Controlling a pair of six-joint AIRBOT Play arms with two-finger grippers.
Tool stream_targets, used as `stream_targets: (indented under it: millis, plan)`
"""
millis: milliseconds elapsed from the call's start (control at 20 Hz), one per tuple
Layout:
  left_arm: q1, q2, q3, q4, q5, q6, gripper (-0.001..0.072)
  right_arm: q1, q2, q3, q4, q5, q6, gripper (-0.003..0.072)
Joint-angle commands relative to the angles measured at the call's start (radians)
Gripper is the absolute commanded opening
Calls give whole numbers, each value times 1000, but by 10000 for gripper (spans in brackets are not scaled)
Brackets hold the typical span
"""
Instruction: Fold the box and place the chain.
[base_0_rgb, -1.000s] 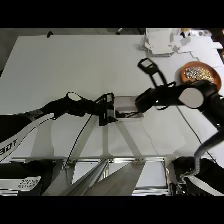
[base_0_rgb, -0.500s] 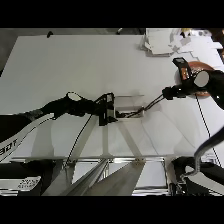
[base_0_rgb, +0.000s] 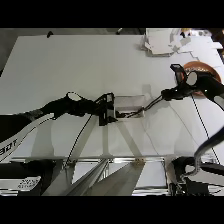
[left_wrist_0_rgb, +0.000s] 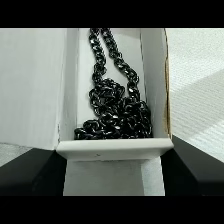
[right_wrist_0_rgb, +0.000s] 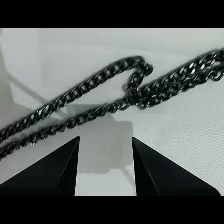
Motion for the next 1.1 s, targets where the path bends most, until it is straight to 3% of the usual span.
stream_targets:
  millis: [0,200,450,500,700,900,1050]
  plan:
    - [0,0,0,0,0,0,151,-1,-43,31,-6,-8,7,331]
    - [0,0,0,0,0,0,151,-1,-93,60,-8,-3,22,330]
    - [0,0,0,0,0,0,151,-1,-112,61,-37,34,22,102]
    - [0,0,0,0,0,0,151,-1,-109,62,-45,45,21,12]
    - [0,0,0,0,0,0,151,-1,-17,65,-61,74,9,11]
    - [0,0,0,0,0,0,151,-1,179,65,-48,96,-3,11]
    - [0,0,0,0,0,0,151,-1,337,64,58,146,-37,11]
